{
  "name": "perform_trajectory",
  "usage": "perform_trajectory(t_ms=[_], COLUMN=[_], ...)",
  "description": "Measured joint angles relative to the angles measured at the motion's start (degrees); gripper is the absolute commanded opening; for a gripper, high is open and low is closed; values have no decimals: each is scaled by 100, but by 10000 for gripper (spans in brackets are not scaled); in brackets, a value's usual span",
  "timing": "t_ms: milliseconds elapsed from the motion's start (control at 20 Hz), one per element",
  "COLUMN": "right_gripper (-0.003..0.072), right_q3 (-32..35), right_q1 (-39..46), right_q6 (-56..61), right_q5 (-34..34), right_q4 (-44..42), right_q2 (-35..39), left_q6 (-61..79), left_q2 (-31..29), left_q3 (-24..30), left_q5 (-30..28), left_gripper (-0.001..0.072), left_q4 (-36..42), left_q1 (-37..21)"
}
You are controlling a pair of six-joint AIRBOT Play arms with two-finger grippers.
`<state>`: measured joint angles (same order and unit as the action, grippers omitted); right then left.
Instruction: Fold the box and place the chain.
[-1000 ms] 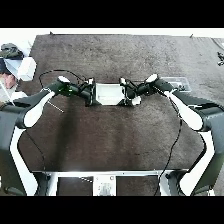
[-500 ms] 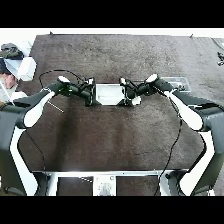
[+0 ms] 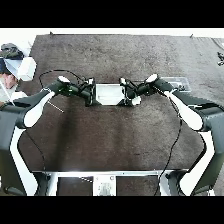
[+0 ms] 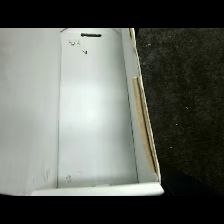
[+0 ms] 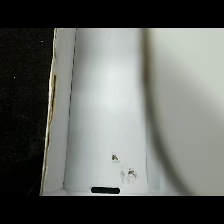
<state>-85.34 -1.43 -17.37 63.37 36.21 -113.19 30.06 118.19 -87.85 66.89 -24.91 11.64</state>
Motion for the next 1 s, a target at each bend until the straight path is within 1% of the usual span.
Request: perform_trajectory(t_ms=[150, 200, 250, 300, 700, 1000], right_gripper=[323, 340, 562, 600, 600, 601], right_q3=[0, 0, 0, 0, 4, 4], right_q1=[0, 0, -2, -2, 4, 7], right_q6=[0, 0, 0, -31, 44, 103], right_q5=[2, 2, 4, 28, 116, 149], right_q4=[0, 0, 0, 26, 127, 715], right_q2=[0, 0, 0, 4, 151, 332], left_q6=[0, 0, -2, 15, 13, 0], left_q2=[0, 0, 0, 0, 0, 2], left_q3=[0, 0, 0, 0, -2, -2], left_q5=[0, 0, 0, -2, -17, -7], left_gripper=[347, 346, 347, 347, 347, 347], left_q4=[2, 2, 2, 2, 24, 7], left_q1=[0, 0, 0, 2, 2, 7])
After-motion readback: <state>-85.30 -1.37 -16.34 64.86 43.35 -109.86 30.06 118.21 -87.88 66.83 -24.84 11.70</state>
